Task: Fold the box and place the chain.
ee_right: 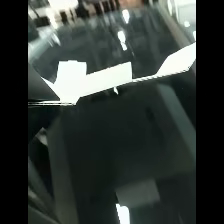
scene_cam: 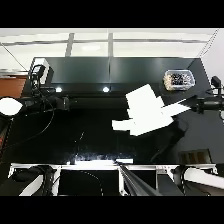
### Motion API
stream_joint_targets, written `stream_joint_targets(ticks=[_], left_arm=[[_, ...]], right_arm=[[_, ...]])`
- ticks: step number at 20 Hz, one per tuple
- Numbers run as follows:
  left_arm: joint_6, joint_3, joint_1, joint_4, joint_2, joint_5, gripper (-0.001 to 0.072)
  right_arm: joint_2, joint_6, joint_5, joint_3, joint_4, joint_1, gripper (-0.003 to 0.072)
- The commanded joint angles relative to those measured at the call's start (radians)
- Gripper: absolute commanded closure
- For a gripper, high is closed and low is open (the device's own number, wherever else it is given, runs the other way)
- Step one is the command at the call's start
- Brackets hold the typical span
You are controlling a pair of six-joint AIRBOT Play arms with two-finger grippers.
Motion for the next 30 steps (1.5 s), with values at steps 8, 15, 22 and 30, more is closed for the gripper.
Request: stream_joint_targets(ticks=[8,15,22,30], left_arm=[[0.004,0.000,-0.073,-0.072,-0.012,0.040,0.0012],[0.068,0.000,-0.108,-0.319,-0.203,-0.006,0.0017],[0.519,0.021,0.044,-0.727,-0.521,-0.353,0.0017],[0.676,0.302,-0.027,-0.678,-0.818,-0.581,0.0018]], right_arm=[[0.563,-0.083,-0.629,-0.430,0.094,0.527,0.0676],[0.563,-0.136,-0.916,-0.454,0.078,0.850,0.0677],[0.563,-0.118,-0.940,-0.454,0.082,0.879,0.0676],[0.563,-0.104,-0.893,-0.454,0.081,0.879,0.0676]])
